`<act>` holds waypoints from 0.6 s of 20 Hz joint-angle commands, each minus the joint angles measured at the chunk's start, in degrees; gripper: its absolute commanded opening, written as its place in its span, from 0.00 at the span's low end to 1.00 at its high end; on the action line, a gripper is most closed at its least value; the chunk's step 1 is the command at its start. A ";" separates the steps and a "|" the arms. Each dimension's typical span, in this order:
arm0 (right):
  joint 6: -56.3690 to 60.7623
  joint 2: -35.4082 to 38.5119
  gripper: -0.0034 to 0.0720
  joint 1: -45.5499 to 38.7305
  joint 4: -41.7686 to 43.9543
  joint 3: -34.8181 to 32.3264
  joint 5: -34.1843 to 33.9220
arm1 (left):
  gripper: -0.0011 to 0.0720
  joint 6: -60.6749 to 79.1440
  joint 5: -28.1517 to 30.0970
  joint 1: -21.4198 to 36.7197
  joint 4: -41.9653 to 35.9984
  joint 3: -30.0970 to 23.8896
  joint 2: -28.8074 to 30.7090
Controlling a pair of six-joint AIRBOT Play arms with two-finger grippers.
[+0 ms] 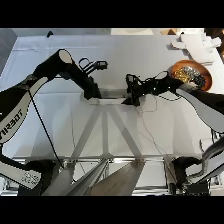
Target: Fold the box and place the chain.
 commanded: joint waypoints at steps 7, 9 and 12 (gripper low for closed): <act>0.00 -0.02 0.65 0.04 0.02 0.07 0.02 | 0.03 -1.38 10.97 7.48 -18.75 -0.22 -0.24; 0.00 -0.02 0.65 0.04 0.02 0.07 0.00 | 0.02 -2.97 15.02 8.94 -20.57 -0.22 -0.35; 0.00 -0.02 0.65 0.04 0.02 0.07 0.02 | 0.02 -4.85 17.88 8.90 -20.02 -0.22 -2.23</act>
